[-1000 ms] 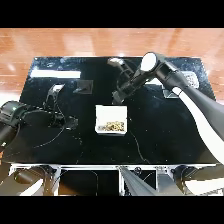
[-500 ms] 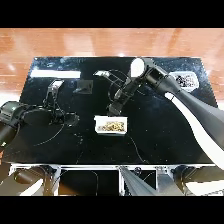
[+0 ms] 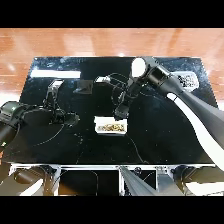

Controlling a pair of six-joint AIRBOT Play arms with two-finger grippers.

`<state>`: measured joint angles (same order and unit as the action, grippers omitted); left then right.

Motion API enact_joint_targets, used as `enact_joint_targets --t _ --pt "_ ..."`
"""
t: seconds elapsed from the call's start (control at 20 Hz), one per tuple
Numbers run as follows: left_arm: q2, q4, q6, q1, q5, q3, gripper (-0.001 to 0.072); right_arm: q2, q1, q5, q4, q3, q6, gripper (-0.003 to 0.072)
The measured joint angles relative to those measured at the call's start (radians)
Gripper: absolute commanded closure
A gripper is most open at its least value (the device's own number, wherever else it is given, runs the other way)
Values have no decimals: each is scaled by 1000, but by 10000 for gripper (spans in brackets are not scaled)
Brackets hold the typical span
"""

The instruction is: Fold the box and place the chain.

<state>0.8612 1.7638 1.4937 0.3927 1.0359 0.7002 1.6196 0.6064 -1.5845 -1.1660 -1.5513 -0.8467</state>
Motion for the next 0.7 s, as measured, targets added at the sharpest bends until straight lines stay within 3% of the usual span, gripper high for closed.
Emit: enact_joint_targets --t 0.6,0.7 --pt "0 0 -3 0 2 0 201 1 97 69 -136 0 -8 69" --pt "0 0 -3 0 2 0 201 3 105 78 -142 0 0 144"
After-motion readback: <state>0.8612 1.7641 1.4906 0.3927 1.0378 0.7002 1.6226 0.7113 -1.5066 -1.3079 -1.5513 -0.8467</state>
